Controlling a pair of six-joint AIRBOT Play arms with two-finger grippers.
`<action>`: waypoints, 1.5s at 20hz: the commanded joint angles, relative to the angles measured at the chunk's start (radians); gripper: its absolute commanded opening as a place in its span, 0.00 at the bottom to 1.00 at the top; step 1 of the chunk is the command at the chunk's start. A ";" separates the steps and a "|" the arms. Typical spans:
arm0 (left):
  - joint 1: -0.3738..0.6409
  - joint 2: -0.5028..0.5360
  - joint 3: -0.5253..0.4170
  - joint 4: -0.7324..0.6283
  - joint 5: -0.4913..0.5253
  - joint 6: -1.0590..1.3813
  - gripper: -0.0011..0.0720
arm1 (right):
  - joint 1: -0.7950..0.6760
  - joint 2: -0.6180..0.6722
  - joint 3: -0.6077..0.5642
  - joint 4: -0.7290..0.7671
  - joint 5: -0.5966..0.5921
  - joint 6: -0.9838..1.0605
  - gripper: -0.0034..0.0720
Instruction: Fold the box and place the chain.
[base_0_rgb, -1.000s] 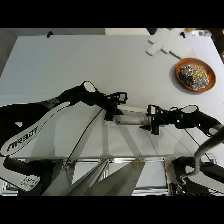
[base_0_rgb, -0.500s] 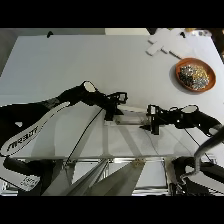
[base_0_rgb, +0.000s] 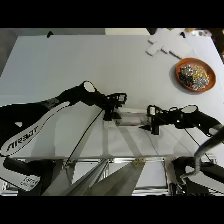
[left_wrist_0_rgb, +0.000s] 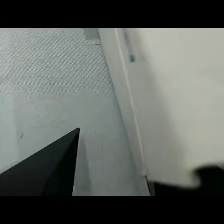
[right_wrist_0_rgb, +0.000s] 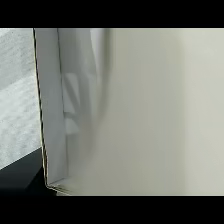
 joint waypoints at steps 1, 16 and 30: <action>0.014 0.012 0.000 0.000 -0.010 -0.012 0.72 | -0.001 0.000 0.000 0.004 0.001 0.006 0.46; 0.052 0.341 0.000 0.430 -0.113 -0.404 0.02 | -0.001 0.000 0.000 0.004 0.001 0.006 0.46; -0.180 0.213 -0.003 0.174 0.526 -0.855 0.02 | -0.001 0.000 0.000 0.004 0.001 0.006 0.46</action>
